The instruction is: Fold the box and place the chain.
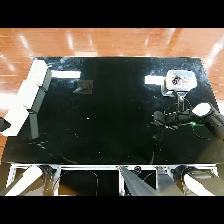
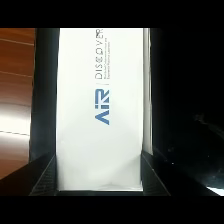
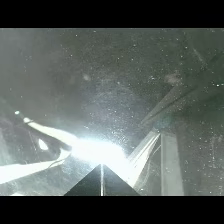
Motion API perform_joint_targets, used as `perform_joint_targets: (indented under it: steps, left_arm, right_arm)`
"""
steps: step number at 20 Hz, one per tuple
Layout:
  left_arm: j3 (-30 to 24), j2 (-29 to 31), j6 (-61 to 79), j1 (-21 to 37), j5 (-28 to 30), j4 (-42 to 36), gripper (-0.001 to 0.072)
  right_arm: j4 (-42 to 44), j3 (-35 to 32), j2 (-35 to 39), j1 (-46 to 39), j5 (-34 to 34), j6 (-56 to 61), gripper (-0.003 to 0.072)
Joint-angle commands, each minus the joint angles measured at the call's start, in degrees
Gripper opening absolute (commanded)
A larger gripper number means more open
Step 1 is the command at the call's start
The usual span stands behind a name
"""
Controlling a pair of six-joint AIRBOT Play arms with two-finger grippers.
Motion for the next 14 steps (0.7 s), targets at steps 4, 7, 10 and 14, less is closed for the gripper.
perform_joint_targets:
  steps: [4, 7, 10, 14]
  left_arm:
    - [0.02, -3.67, 0.79, 0.09, 0.09, -0.02, 0.0318]
    - [0.28, -3.65, -0.57, 0.07, 0.7, 0.02, 0.0622]
    - [1.62, -3.61, -3.13, -0.07, 2.84, 2.38, 0.0625]
    - [8.7, -3.52, -12.55, -1.22, 4.55, 3.56, 0.0622]
  right_arm:
    - [0.0, 0.07, 0.02, -0.02, 0.02, 1.29, 0.0028]
    - [0.0, 0.07, 0.02, -0.02, 0.04, 1.27, 0.0028]
    - [-0.24, 0.07, 0.02, -0.02, 0.02, 1.22, 0.0027]
    - [-1.77, 0.72, 0.02, 0.02, 0.63, -0.11, 0.0028]
